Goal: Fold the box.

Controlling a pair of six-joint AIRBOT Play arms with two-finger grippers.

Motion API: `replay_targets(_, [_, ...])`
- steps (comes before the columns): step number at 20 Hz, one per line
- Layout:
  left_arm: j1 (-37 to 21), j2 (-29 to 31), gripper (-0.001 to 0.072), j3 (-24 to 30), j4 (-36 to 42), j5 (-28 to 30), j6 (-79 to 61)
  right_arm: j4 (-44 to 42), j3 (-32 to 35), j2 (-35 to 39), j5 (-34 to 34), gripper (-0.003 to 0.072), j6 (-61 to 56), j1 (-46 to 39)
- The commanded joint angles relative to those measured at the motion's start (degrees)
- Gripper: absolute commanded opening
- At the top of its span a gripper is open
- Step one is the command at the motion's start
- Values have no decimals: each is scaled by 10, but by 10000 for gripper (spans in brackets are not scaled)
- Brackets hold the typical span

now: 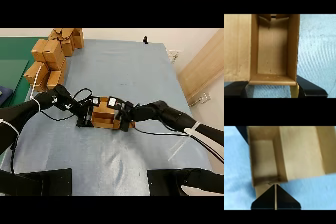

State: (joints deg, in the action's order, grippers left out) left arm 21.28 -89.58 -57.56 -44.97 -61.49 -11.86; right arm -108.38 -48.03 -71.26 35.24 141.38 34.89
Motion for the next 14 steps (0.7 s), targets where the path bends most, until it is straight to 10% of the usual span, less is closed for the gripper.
replay_targets(1, [0, 0, 54, 0, 0, 0, -1, 94, 0, 32, 106, 7, -130, -40])
replay_targets(8, [0, 0, 54, 0, 0, 0, -1, 11, 28, 109, 130, 3, -486, -224])
replay_targets(14, [0, 0, 54, 0, 0, 0, -1, -211, 69, -11, 172, 4, -409, -227])
